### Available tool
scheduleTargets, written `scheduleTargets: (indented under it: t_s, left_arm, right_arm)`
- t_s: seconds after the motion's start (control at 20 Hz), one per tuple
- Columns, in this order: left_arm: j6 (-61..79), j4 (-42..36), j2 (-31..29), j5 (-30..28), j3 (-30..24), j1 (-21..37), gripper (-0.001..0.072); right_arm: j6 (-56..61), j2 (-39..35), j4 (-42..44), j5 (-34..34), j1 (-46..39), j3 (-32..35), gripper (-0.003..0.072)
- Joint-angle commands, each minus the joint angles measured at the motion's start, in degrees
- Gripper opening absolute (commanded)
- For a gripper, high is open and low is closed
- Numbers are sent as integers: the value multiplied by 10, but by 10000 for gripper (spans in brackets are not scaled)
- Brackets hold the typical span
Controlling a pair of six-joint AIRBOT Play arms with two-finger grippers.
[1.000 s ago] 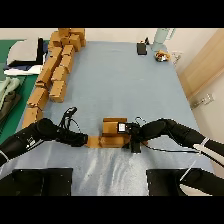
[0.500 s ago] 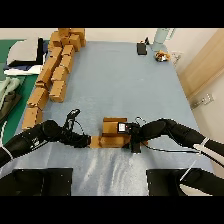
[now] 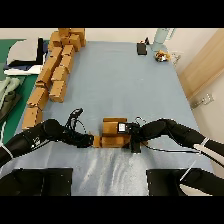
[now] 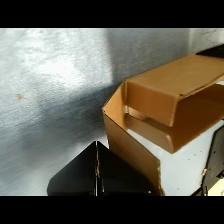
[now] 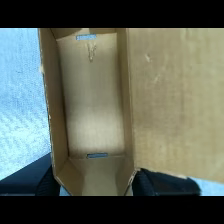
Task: Fold the box.
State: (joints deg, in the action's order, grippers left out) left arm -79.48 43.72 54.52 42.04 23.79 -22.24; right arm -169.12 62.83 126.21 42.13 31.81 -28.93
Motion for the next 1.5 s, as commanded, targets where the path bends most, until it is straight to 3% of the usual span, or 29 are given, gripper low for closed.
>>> scheduleTargets:
  t_s: [0.0,0.2,0.25,0.3,0.4,0.75,0.85,1.45]
  left_arm:
    - [2,-1,0,15,30,-3,13]
    - [2,0,0,14,54,-3,17]
    - [2,0,0,14,56,-3,163]
    - [2,0,1,10,56,-3,438]
    - [2,0,2,9,56,-3,406]
    - [7,-55,2,14,59,-3,438]
    - [23,-79,2,16,59,-3,594]
    - [21,-115,56,-12,61,-49,595]
  right_arm:
    - [0,0,0,0,0,0,417]
    - [0,0,0,0,0,0,417]
    - [0,0,0,0,0,0,417]
    - [0,0,0,0,0,0,417]
    - [0,0,0,0,0,0,417]
    - [0,0,0,0,0,0,417]
    - [0,0,0,0,0,0,417]
    - [0,0,0,0,0,0,417]
